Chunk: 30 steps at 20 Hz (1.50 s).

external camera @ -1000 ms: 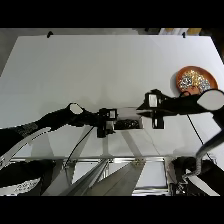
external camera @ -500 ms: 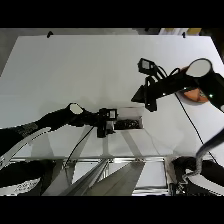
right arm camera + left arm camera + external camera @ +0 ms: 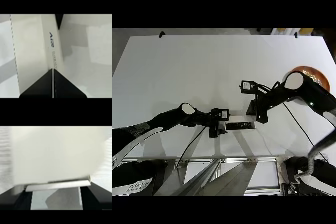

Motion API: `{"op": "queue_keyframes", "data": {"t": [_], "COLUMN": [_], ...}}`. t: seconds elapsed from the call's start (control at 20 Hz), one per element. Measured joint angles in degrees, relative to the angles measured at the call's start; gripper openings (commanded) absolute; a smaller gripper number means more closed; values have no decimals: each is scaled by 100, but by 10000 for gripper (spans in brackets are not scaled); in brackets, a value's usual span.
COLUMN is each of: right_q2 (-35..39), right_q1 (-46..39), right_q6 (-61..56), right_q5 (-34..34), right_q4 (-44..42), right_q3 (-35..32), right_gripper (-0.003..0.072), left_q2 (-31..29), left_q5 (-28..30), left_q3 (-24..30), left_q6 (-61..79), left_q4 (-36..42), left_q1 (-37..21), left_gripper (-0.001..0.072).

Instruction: Fold the box and place the chain.

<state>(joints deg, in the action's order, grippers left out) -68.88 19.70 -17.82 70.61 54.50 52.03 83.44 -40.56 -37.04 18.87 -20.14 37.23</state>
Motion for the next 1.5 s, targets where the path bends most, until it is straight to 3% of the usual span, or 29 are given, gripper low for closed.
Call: {"op": "queue_keyframes", "data": {"t": [0.2,0.3,0.35,0.8,0.9,1.0,1.15,1.5], "right_q2": [431,588,643,785,787,787,789,789], "right_q1": [96,184,227,385,387,387,389,391], "right_q6": [208,437,529,916,1003,1051,1250,1493], "right_q5": [-210,-260,-297,-780,-898,-973,-1038,-1123], "right_q4": [17,-26,-50,-219,-227,-223,-195,-105], "right_q3": [-542,-772,-850,-1056,-1062,-1067,-1097,-1139], "right_gripper": [23,258,297,287,222,215,96,94], "left_q2": [0,0,0,0,0,0,0,0], "left_q5": [0,0,0,0,0,0,2,4], "left_q3": [0,0,0,0,0,0,0,0], "left_q6": [0,0,0,-2,-2,-7,-20,-9], "left_q4": [-2,-2,-2,0,0,2,7,4], "left_q1": [0,0,-2,0,0,0,0,0], "left_gripper": [210,210,210,210,210,210,210,210]}}
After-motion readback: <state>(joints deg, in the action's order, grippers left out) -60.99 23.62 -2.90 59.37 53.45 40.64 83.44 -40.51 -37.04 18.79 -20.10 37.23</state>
